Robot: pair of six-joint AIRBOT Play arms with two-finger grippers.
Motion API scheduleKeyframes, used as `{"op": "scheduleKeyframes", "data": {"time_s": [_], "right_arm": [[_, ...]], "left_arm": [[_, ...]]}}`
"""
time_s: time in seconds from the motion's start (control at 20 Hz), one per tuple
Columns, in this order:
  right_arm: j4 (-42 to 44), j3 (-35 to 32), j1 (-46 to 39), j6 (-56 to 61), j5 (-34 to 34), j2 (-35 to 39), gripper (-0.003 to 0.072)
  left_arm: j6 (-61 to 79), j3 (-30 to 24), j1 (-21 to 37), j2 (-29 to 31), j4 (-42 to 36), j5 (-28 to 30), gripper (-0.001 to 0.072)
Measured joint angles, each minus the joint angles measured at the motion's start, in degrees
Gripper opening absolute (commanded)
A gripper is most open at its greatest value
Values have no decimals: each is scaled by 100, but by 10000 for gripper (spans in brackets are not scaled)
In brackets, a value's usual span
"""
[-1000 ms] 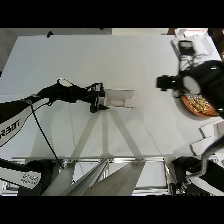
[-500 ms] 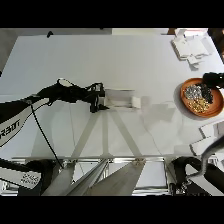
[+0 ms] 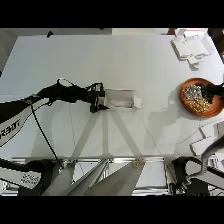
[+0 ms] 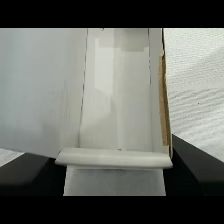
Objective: Fold the box and place the chain.
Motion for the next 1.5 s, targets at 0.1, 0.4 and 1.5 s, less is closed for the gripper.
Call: {"op": "scheduleKeyframes", "data": {"time_s": [0.1, 0.4, 1.5], "right_arm": [[85, 0, -70, -74, -44, -269, 554], [855, 7, -22, -649, -177, -428, 530], [3864, -483, 2691, -2020, -306, -560, 8]], "left_arm": [[2, 0, 0, 0, 0, 0, 342], [0, 0, 0, 0, 0, 0, 342], [2, 0, 0, 0, 0, 0, 342]]}}
